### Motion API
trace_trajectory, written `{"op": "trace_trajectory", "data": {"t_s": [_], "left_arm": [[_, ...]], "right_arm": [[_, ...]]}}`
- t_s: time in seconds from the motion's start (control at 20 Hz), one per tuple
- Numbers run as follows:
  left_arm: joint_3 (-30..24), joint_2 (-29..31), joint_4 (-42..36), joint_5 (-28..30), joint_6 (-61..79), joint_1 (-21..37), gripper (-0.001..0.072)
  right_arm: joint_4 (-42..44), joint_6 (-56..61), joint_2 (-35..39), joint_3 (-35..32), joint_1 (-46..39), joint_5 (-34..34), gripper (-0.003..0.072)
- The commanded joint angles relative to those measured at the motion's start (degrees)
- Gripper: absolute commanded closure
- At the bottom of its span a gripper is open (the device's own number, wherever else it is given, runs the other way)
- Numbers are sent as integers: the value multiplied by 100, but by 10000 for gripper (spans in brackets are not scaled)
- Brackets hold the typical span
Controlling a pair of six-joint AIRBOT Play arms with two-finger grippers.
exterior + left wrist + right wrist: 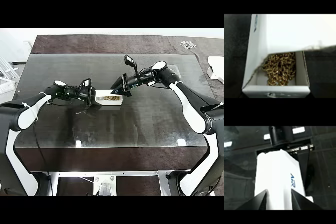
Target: Fold the box and place the chain.
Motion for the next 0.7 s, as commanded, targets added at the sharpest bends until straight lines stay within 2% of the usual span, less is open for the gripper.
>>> {"op": "trace_trajectory", "data": {"t_s": [0.0, 0.15, 0.25, 0.45, 0.65], "left_arm": [[4, 2, 0, 2, 2, 4, 219], [4, 2, 2, 0, 0, 4, 219], [4, 4, 0, 0, 2, 4, 219], [4, 4, 2, 0, 0, 4, 219], [4, 4, 2, 2, 2, 4, 219]], "right_arm": [[-37, -44, 4, -205, 129, 7, 326], [-70, -50, 7, -216, 142, -160, 331], [-94, -146, 4, -216, 142, -374, 373], [-153, -310, 4, -216, 144, -706, 402], [-149, -435, 11, -175, 138, -739, 420]]}}
